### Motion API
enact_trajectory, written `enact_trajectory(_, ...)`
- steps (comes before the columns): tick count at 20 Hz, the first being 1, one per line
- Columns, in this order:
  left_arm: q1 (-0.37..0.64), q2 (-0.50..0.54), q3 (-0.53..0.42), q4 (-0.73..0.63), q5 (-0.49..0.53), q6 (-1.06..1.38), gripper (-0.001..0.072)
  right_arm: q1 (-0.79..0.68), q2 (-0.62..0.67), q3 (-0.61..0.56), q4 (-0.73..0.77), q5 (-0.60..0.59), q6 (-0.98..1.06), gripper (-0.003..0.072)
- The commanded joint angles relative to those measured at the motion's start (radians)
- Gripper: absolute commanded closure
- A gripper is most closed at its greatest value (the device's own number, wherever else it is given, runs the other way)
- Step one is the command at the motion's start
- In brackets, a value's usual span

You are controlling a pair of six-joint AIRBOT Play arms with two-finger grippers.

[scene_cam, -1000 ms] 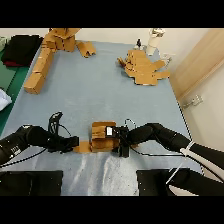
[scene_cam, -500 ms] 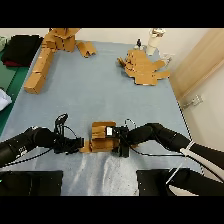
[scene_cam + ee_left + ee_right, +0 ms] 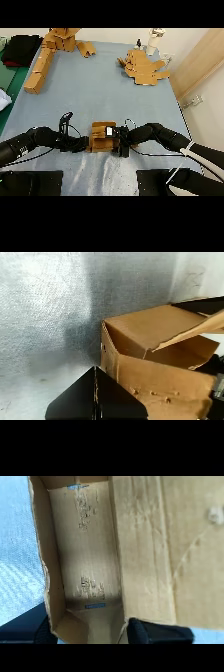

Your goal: Fold the box.

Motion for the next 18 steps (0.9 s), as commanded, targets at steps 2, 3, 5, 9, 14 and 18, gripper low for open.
enact_trajectory(2, 0.042, 0.0, 0.029, -0.006, -0.054, 0.038, 0.0689, 0.001, 0.0, 0.0, 0.0, 0.0, 0.0, 0.0184)
enact_trajectory(3, 0.047, 0.0, 0.041, -0.006, -0.066, 0.053, 0.0468, 0.001, 0.0, 0.0, 0.0, 0.0, 0.0, 0.0184)
enact_trajectory(5, 0.07, 0.0, 0.065, 0.005, -0.107, 0.058, 0.0355, 0.001, 0.0, 0.0, 0.0, 0.0, 0.0, 0.0184)
enact_trajectory(9, 0.108, 0.0, 0.085, 0.005, -0.167, 0.058, 0.0352, 0.001, 0.0, 0.0, 0.0, 0.0, 0.0, 0.0184)
enact_trajectory(14, 0.109, 0.0, 0.088, 0.005, -0.179, 0.058, 0.0352, 0.001, 0.0, 0.0, 0.0, 0.0, 0.0, 0.0184)
enact_trajectory(18, 0.109, 0.002, 0.107, 0.002, -0.195, 0.086, 0.035, 0.001, 0.0, 0.0, 0.0, 0.0, 0.0, 0.0184)
